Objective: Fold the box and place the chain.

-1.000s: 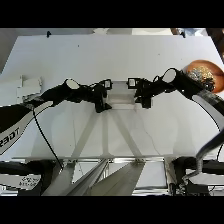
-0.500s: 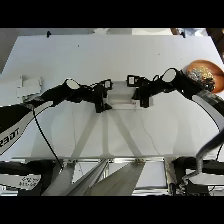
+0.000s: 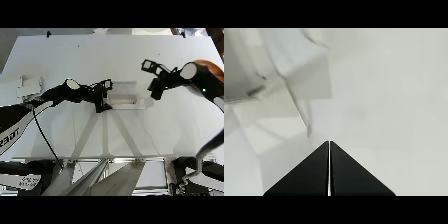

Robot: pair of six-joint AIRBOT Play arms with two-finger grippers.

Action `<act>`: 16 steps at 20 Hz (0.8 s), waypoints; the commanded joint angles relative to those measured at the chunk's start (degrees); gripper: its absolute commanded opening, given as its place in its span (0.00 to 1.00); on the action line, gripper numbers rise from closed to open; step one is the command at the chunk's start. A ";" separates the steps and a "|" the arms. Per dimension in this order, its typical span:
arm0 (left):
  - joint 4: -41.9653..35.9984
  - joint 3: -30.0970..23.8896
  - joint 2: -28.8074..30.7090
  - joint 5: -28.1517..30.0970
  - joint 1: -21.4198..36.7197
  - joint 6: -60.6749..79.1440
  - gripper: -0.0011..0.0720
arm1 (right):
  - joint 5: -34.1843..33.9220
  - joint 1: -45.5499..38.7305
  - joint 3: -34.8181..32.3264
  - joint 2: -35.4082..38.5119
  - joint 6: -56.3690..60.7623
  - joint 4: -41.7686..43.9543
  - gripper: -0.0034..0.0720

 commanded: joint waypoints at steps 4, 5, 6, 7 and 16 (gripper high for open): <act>0.02 0.02 0.00 0.04 0.02 -0.04 0.34 | 14.16 -14.47 -0.59 -4.11 16.44 2.29 0.05; 0.02 0.02 0.00 0.04 0.02 -0.04 0.34 | 15.91 -14.80 -0.59 -5.84 16.61 3.58 0.06; 0.02 0.02 0.00 0.02 0.02 -0.04 0.34 | 16.65 -14.64 -0.59 -7.58 16.59 4.83 0.06; 0.02 0.02 0.00 0.04 0.02 -0.04 0.34 | 16.61 -14.12 -0.59 -9.31 16.59 7.15 0.06; 0.02 0.02 0.00 0.04 0.02 -0.04 0.34 | 14.71 -4.59 -0.55 -16.92 11.13 23.08 0.06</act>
